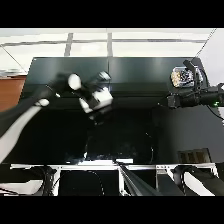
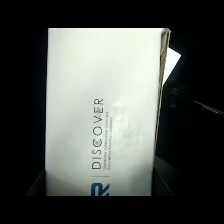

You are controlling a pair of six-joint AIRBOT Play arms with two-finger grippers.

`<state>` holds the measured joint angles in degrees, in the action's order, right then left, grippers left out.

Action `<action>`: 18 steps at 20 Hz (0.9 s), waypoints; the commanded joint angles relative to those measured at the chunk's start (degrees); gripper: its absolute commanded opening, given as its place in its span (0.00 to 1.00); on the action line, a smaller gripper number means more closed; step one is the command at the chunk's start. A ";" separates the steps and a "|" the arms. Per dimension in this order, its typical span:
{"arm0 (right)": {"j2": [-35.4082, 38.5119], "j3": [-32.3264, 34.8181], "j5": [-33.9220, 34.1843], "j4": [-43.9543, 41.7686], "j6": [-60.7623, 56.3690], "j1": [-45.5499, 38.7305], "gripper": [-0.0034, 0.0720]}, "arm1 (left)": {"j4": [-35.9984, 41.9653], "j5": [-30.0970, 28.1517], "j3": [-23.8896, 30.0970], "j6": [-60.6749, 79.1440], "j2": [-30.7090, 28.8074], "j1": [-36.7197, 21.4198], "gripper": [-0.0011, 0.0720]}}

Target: Fold the box and place the chain.

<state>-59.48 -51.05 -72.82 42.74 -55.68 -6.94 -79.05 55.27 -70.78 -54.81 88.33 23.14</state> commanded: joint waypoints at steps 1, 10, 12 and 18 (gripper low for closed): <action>0.04 -0.07 0.00 -0.02 -0.04 -0.02 0.06 | -5.77 4.50 -4.42 -15.82 -0.26 -16.24 0.51; 0.04 -0.07 9.01 -0.94 -6.78 0.66 0.06 | 1.81 1.77 -21.92 -17.40 11.78 -46.45 0.51; 0.02 -0.07 14.14 -0.90 -7.13 2.64 0.06 | 4.81 3.02 -28.39 -17.22 18.21 -46.77 0.51; -0.11 -0.07 25.70 -0.90 -11.45 10.05 0.06 | 0.24 7.61 -46.01 -14.43 33.31 -40.87 0.51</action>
